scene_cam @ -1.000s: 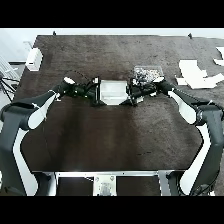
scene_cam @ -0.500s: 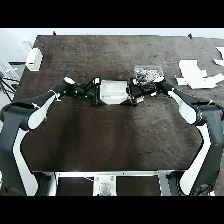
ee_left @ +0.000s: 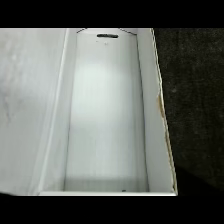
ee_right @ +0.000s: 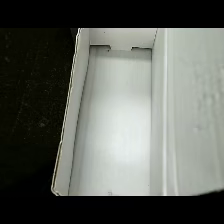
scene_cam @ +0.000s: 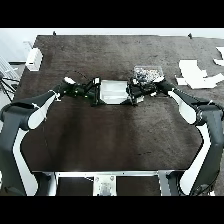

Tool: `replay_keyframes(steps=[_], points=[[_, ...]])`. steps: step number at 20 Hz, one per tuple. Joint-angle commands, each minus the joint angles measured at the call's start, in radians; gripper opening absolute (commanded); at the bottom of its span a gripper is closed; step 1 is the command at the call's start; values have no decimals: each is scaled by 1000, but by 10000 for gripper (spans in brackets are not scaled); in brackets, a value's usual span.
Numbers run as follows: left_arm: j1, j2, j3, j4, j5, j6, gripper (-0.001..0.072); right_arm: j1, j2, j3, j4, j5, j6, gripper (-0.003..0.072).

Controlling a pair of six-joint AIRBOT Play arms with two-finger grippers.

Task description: Fold the box and place the chain.

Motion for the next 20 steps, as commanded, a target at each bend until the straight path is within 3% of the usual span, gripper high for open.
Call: replay_keyframes(steps=[1,14,16,20], points=[[1,-1,1,0,2,0,510,1,0,0,0,2,0,359],[1,-1,1,0,2,0,510,2,0,0,0,47,4,370],[1,-1,1,0,2,0,509,-4,4,2,7,28,10,551],[1,-1,1,0,2,0,510,-23,10,16,-12,26,110,623]])
